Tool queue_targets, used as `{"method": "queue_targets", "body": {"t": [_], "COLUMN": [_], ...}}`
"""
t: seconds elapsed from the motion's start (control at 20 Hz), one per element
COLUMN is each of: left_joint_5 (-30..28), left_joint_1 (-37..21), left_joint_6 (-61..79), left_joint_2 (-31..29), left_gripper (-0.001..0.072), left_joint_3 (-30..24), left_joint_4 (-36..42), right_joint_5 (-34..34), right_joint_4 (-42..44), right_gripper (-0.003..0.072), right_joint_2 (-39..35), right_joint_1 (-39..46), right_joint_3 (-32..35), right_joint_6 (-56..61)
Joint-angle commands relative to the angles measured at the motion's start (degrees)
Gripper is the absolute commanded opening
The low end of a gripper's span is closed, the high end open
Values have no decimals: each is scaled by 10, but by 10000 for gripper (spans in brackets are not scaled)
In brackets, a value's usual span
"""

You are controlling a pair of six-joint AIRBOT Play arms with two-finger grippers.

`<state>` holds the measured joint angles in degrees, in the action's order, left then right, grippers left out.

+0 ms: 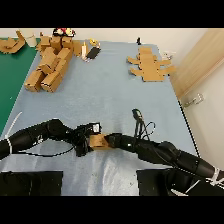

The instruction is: Fold the box.

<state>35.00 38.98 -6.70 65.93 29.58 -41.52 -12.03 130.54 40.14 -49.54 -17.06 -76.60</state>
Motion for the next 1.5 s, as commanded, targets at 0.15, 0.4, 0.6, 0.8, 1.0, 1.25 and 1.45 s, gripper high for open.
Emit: {"method": "queue_targets", "body": {"t": [0.15,0.4,0.6,0.8,1.0,1.25,1.45], "left_joint_5": [0,-14,-21,-31,-42,-49,-38], "left_joint_1": [0,0,0,0,-16,-156,-358], "left_joint_6": [0,0,0,-7,-59,-298,-422], "left_joint_2": [0,0,0,-3,-38,-104,-127], "left_gripper": [460,459,459,459,459,458,459], "left_joint_3": [0,0,0,0,1,1,1], "left_joint_4": [0,0,8,30,19,-170,-289], "right_joint_5": [-229,-545,-534,-503,-502,-499,-499], "right_joint_4": [-191,-347,-330,-320,-318,-318,-317], "right_gripper": [6,7,8,8,8,8,8], "right_joint_2": [-22,52,75,89,90,90,90], "right_joint_1": [190,301,302,302,302,302,302], "right_joint_3": [-27,-135,-145,-145,-145,-145,-145], "right_joint_6": [146,207,217,218,217,217,215]}}
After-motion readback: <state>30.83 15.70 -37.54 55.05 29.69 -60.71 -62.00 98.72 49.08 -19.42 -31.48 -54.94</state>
